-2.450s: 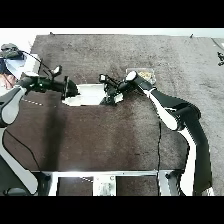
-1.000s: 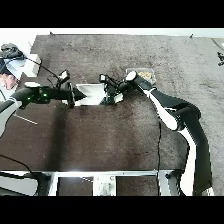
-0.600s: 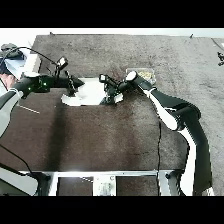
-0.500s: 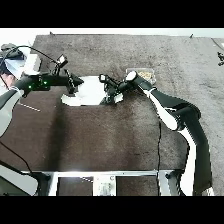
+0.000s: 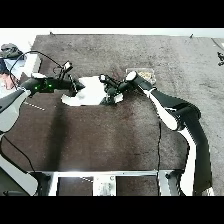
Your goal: Fold the box and place the chain.
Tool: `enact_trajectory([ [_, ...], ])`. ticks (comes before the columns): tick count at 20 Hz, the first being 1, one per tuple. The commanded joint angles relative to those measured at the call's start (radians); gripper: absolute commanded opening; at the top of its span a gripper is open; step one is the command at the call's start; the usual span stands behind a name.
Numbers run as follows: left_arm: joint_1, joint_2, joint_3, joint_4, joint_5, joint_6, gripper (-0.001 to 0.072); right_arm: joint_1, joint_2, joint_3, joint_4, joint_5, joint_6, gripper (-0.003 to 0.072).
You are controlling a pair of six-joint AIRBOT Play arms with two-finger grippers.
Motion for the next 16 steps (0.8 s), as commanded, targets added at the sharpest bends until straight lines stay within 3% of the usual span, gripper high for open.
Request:
enact_trajectory([
  [1, 0.005, -0.007, 0.002, 0.027, -0.002, 0.000, 0.0008, 0.001, 0.000, 0.000, 0.000, 0.000, -0.001, 0.0427],
  [5, 0.062, -0.007, 0.014, -0.045, -0.086, 0.031, 0.0007, 0.001, 0.000, 0.000, -0.001, 0.000, -0.001, 0.0427],
  [10, 0.145, 0.000, 0.145, -0.051, -0.359, 0.025, 0.0004, 0.001, 0.000, 0.000, -0.001, 0.000, -0.001, 0.0426],
  [13, 0.170, 0.087, 0.154, -0.017, -0.343, 0.026, 0.0004, 0.001, 0.000, 0.000, -0.001, 0.000, -0.001, 0.0426],
  [16, 0.170, 0.164, 0.154, 0.161, -0.345, -0.004, 0.0009, 0.001, 0.000, 0.000, -0.001, 0.000, -0.001, 0.0427],
])
